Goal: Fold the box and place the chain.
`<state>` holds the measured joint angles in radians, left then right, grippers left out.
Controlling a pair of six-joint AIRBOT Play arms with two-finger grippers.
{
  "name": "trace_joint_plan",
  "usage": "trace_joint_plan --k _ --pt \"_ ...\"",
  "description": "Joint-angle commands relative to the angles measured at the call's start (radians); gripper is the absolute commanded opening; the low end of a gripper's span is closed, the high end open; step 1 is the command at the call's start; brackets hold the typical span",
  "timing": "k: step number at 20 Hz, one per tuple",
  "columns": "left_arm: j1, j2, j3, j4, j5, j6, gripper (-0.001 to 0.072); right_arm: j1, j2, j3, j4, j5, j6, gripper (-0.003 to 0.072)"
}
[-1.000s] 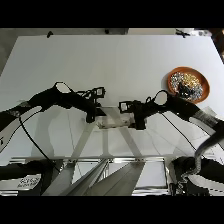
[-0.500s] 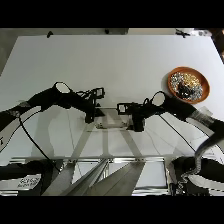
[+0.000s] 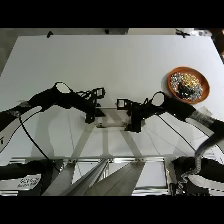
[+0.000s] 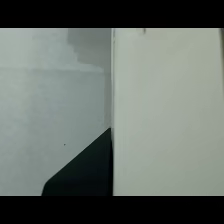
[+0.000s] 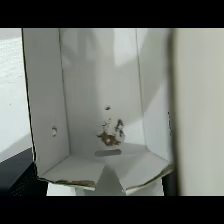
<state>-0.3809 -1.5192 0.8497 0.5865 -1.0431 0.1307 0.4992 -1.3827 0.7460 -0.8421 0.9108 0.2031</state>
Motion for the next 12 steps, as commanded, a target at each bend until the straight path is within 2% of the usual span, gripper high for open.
trace_joint_plan --k 1,6,12 --pt "0.000 0.001 0.001 0.006 -0.002 0.000 0.0011 -0.001 0.000 0.000 -0.083 -0.008 0.078 0.0720" --pt "0.000 0.001 0.000 0.006 -0.002 0.000 0.0011 -0.001 0.000 0.000 -0.089 -0.150 0.070 0.0720" --pt "0.000 0.001 0.000 0.006 -0.002 0.000 0.0011 0.000 0.001 0.000 0.012 -0.121 -0.182 0.0720"
